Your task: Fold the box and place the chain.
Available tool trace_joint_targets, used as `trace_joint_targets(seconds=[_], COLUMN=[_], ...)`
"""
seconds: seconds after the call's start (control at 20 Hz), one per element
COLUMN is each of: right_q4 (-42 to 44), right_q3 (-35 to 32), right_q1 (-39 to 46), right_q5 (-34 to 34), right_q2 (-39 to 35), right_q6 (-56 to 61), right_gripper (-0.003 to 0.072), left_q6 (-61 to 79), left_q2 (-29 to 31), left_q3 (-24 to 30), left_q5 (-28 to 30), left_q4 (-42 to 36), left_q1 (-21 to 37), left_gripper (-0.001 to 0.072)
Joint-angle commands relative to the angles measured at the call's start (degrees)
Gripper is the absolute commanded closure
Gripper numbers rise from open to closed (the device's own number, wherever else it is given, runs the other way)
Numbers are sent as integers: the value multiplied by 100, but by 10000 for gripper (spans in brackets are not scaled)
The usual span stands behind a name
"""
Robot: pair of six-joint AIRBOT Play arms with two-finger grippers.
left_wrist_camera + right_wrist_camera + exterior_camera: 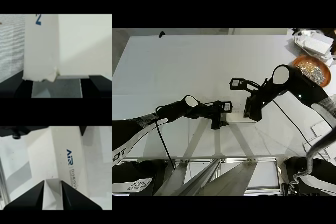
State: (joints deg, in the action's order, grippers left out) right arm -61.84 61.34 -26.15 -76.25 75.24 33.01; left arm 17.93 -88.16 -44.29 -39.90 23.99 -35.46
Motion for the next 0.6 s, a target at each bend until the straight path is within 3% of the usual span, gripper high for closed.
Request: trace_joint_targets(seconds=[0.0, 0.1, 0.2, 0.55], right_q4=[-116, -133, -157, -271], right_q3=[-87, -87, -87, -90], right_q1=[-151, -164, -164, -164], right_q5=[389, 439, 435, 455], right_q2=[-68, -68, -68, -68], right_q6=[-33, -26, 11, 15], right_gripper=[413, 435, 505, 541], left_q6=[2, 2, 2, 2], left_q2=[2, 2, 4, 2], left_q3=[0, 0, 0, 0], left_q5=[2, 2, 2, 2], left_q4=[2, 2, 2, 2], left_q1=[2, 2, 2, 2], left_gripper=[574, 574, 574, 574])
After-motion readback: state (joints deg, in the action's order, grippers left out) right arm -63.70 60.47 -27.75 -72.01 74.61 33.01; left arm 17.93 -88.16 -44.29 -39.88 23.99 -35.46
